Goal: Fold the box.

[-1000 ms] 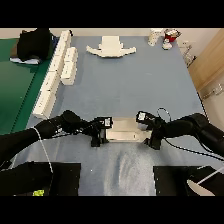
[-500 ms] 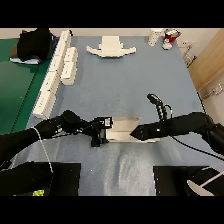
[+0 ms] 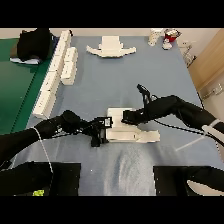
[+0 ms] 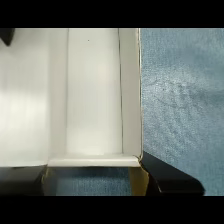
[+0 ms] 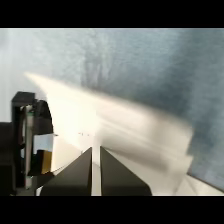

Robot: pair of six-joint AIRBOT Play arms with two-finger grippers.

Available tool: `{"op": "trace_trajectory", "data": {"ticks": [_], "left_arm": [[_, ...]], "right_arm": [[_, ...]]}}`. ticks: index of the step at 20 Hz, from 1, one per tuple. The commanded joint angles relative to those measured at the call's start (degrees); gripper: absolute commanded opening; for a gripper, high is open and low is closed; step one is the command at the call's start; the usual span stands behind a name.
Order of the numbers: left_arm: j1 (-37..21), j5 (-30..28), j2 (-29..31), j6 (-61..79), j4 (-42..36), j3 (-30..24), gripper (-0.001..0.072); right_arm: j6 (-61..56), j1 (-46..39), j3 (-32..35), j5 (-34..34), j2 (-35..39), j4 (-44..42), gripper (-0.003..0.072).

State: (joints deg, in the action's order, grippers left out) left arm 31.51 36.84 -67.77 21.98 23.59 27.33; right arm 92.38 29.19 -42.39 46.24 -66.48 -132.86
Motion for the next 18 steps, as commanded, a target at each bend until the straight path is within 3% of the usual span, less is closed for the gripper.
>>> {"op": "trace_trajectory", "data": {"ticks": [1,11,15,18], "left_arm": [[0.0,0.0,0.0,0.0,0.0,0.0,0.0520],[-0.1,0.0,0.0,0.0,0.0,0.0,0.0520],[-0.1,0.0,0.0,0.0,0.0,0.0,0.0520],[-0.1,0.0,0.0,0.0,0.0,0.0,0.0520]], "right_arm": [[-0.3,0.1,-1.6,-0.7,-6.7,1.4,0.0083],[0.3,0.1,-1.8,-0.8,-6.7,5.5,0.0083],[0.7,0.1,-3.7,0.2,-1.6,12.2,0.0083],[7.9,0.1,-4.7,6.3,5.3,16.0,0.0083]]}}
